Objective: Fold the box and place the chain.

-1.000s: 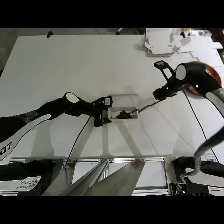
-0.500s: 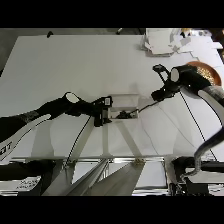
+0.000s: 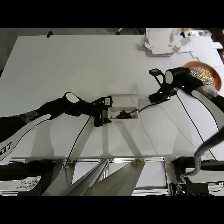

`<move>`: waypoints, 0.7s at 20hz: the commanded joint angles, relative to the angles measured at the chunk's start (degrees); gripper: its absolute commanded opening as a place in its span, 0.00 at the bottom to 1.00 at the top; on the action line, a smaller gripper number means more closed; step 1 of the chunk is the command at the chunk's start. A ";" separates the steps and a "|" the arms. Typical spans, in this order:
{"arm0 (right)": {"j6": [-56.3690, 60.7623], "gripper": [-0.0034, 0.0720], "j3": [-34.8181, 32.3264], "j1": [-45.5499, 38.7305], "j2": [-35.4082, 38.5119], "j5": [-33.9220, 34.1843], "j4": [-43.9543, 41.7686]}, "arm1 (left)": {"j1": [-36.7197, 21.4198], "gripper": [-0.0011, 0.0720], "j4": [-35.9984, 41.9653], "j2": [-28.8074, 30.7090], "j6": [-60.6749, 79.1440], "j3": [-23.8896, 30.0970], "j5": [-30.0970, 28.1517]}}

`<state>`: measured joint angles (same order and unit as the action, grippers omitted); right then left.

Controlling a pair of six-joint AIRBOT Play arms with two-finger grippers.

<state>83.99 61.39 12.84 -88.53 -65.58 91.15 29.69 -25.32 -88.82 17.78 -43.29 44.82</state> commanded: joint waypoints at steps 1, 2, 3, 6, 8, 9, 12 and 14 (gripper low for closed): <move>-1.84 0.06 0.04 0.20 2.38 -3.67 0.15 | 0.04 0.39 -0.02 0.04 0.00 0.00 0.00; -1.97 0.06 0.04 0.20 4.22 -3.89 0.15 | 0.04 0.39 -0.02 0.04 0.00 0.00 0.00; -1.97 0.06 0.04 0.20 6.23 -3.78 0.15 | 0.04 0.39 -0.02 0.04 0.00 0.00 0.00; -2.47 0.06 0.04 0.20 13.18 -3.50 -0.02 | 0.04 0.39 -0.02 0.04 0.00 0.00 0.00; -3.96 0.06 0.04 0.20 18.23 -3.39 -1.68 | 0.04 0.39 -0.02 0.04 0.00 0.00 0.00; -4.79 0.06 0.04 0.20 20.85 -2.75 -3.65 | 0.04 0.39 -0.02 0.04 0.00 0.00 0.00; -9.03 0.06 0.04 1.75 28.85 -1.88 -12.81 | 0.04 0.39 -0.02 0.04 0.00 0.00 0.00; -10.64 0.06 0.02 4.50 33.44 -0.33 -15.74 | 0.04 0.39 -0.02 0.04 0.00 0.00 0.00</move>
<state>76.60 61.36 14.96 -61.73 -67.72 81.80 29.69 -25.32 -88.82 17.76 -43.27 44.82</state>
